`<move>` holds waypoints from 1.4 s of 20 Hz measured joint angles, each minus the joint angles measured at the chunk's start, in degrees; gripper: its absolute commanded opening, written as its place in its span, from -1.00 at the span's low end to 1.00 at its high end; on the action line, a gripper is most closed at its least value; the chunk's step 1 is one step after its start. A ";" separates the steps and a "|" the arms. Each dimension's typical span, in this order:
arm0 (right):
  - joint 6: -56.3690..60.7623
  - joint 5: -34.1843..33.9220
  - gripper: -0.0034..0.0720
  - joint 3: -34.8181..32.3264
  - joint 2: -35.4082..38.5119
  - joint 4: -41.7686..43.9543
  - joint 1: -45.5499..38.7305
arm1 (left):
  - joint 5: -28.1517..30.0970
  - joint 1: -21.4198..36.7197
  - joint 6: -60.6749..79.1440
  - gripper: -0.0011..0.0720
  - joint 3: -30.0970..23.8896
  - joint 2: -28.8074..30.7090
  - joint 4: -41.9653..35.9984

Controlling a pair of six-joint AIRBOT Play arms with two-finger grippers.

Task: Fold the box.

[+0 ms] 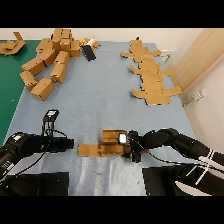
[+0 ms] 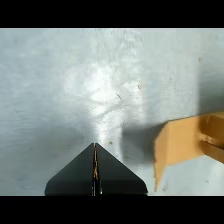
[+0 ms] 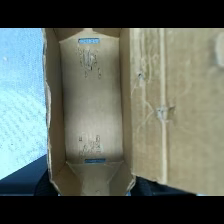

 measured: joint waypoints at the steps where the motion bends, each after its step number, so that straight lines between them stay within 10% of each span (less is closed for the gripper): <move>1: 0.00 0.00 0.43 0.00 0.00 0.02 0.00 | 0.42 1.03 2.91 -0.95 -0.42 -1.03 -4.61; 9: 0.00 0.00 0.43 0.00 0.00 0.00 0.00 | 3.43 3.34 14.10 -0.95 -1.79 -8.11 -26.25; 28: 0.00 0.00 0.43 0.00 0.00 0.00 0.00 | 17.38 -18.01 6.27 -0.96 0.33 -12.09 -37.42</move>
